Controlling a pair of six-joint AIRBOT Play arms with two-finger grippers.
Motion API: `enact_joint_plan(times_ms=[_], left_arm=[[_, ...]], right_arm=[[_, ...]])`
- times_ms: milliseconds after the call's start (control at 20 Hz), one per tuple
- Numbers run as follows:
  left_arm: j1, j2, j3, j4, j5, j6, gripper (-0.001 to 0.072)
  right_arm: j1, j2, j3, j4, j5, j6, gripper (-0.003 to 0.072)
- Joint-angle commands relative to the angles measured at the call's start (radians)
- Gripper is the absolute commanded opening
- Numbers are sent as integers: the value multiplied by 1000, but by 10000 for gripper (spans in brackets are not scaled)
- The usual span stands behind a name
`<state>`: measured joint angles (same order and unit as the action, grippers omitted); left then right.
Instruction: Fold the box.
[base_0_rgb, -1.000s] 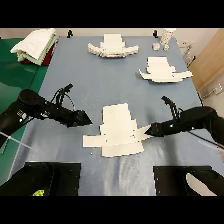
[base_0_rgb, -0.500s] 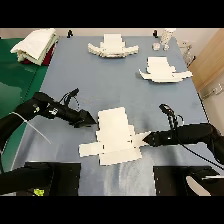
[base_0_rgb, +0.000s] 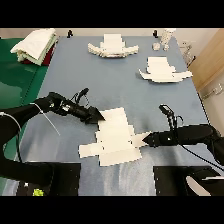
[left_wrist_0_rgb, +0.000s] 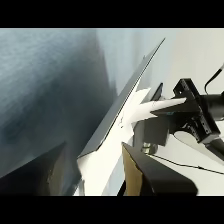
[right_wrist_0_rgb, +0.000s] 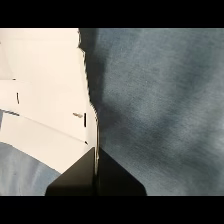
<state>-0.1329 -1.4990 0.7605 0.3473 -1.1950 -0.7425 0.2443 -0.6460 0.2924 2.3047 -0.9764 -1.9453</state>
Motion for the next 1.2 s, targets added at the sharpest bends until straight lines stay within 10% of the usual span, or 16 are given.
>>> enact_joint_plan(times_ms=[0, 150, 250, 700, 800, 1050, 1100, 1150], left_arm=[[-42, -45, 33, -6, -43, 23, 519], [-37, -48, 33, 11, -100, 47, 496], [-35, -48, 34, 20, -110, 89, 155], [-36, -48, 33, 21, -148, 152, 152], [-36, -48, 33, 33, -152, 158, 11], [-36, -48, 34, 38, -162, 190, 13], [-36, -48, 34, 37, -162, 209, 13], [-36, -48, 34, 34, -162, 208, 13]], right_arm=[[1, 1, -1, 0, 1, 0, 4], [1, 0, -1, 0, 1, 0, 4], [1, -1, -1, 0, 1, 0, 4], [1, -1, -1, -1, 1, 0, 4], [1, -1, -1, -1, 1, 0, 4], [1, -1, -1, -1, 1, 0, 16], [1, -1, -1, -5, 1, 0, 44], [1, -1, 0, -14, 3, -1, 222]])
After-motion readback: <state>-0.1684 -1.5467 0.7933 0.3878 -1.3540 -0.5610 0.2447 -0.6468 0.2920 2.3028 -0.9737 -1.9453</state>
